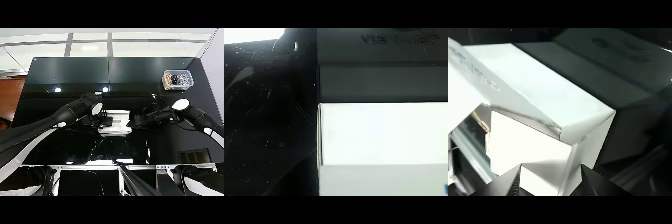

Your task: Fold the box and place the chain.

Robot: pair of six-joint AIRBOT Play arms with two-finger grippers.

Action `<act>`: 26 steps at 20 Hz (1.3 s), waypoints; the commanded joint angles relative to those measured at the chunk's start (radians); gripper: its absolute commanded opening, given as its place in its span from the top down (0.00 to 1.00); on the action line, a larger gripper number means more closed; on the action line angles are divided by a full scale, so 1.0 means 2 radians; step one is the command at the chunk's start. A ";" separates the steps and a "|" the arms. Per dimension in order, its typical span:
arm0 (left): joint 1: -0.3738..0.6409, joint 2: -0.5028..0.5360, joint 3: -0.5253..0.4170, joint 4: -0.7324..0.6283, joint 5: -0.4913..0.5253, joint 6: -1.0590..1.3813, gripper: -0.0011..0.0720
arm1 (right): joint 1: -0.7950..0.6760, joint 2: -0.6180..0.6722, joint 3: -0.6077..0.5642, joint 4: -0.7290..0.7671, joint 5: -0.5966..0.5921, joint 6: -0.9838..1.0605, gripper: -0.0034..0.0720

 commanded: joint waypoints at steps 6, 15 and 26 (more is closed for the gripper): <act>0.000 0.000 0.001 0.000 0.000 0.000 0.95 | 0.083 -0.001 0.051 -0.135 -0.062 0.153 0.56; 0.000 0.000 0.001 0.000 0.000 0.000 0.95 | 0.167 -0.044 0.125 -0.339 -0.050 0.391 0.56; 0.000 0.000 0.001 0.002 0.010 0.000 0.95 | 0.228 -0.113 0.205 -0.455 0.041 0.567 0.56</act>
